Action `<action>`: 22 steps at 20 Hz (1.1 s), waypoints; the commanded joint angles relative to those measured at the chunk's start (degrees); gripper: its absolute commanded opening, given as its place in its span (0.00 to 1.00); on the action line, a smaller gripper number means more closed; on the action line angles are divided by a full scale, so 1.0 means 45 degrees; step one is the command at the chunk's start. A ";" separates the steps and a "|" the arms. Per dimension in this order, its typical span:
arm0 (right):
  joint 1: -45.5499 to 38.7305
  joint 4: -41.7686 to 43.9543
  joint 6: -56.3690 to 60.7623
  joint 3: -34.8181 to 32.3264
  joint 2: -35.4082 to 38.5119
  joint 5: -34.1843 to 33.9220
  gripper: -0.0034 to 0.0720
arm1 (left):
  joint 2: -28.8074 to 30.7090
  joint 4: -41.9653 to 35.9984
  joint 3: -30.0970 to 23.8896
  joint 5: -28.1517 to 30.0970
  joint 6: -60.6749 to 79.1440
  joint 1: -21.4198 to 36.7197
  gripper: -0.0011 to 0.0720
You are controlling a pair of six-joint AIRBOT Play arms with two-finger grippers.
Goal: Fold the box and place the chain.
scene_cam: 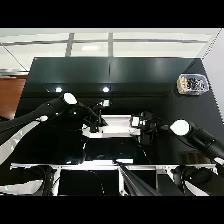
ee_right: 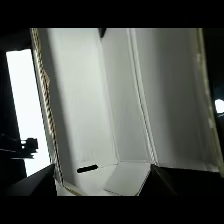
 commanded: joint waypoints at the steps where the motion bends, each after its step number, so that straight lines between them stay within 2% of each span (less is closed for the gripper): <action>1: -0.0510 0.0763 -0.1185 0.0146 -0.0083 0.0146 0.97 | -0.0005 0.0005 -0.0005 -0.0078 0.0019 -0.0010 0.05; 4: -0.0583 0.1404 -0.1846 0.0146 -0.0520 0.0146 0.97 | -0.0005 0.0005 -0.0005 -0.0083 0.0019 -0.0010 0.05; 7: -0.0738 0.2977 -0.2924 0.0146 -0.0801 0.0636 0.98 | -0.0005 -0.0078 -0.0005 -0.0078 0.0019 -0.0005 0.05; 14: -0.2089 0.3031 -0.3065 0.0146 -0.0981 0.1341 0.97 | -0.0005 -0.0083 -0.0005 -0.0112 0.0019 -0.0005 0.05; 19: -0.2161 0.3225 -0.3167 0.0131 -0.1069 0.1515 0.97 | -0.0005 -0.0083 -0.0005 -0.0053 0.0024 -0.0005 0.05; 22: -0.1948 0.3852 -0.3876 0.0131 -0.1307 0.1841 0.97 | 0.0010 -0.0083 -0.0005 0.0831 0.0024 -0.0068 0.05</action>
